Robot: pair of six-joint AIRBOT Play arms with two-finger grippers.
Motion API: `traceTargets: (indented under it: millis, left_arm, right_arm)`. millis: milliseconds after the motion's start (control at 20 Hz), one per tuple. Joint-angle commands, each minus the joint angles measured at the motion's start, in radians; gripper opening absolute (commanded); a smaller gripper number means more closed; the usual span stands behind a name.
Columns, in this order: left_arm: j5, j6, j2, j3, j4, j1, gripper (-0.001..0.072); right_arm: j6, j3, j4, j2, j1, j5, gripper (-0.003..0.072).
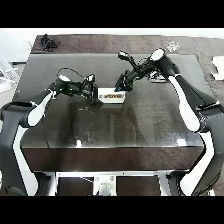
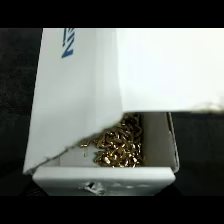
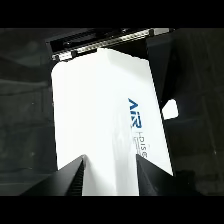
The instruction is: Fold the box and place the chain.
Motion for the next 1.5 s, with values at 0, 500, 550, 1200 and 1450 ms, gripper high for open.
traceTargets:
  millis: [0, 500, 550, 1200, 1450]
  left_arm:
    - [0.0, 0.0, 0.001, 0.001, 0.0, 0.0, 0.064]
    - [0.0, 0.0, 0.001, 0.001, 0.0, 0.0, 0.0639]
    - [0.0, 0.0, 0.001, 0.001, 0.0, 0.0, 0.064]
    - [0.0, 0.0, 0.001, 0.001, 0.0, 0.0, 0.0639]
    - [0.0, 0.0, 0.001, 0.001, 0.0, 0.0, 0.064]
  right_arm:
    - [-0.017, 0.001, -0.002, -0.001, 0.019, -0.013, 0.0426]
    - [-0.035, 0.001, -0.01, -0.016, 0.034, -0.073, 0.0383]
    - [-0.035, 0.001, -0.01, -0.015, 0.034, -0.071, 0.0383]
    - [-0.174, 0.001, -0.019, -0.016, 0.033, -0.028, 0.0364]
    - [-0.174, 0.001, -0.033, -0.024, 0.034, -0.038, 0.0364]
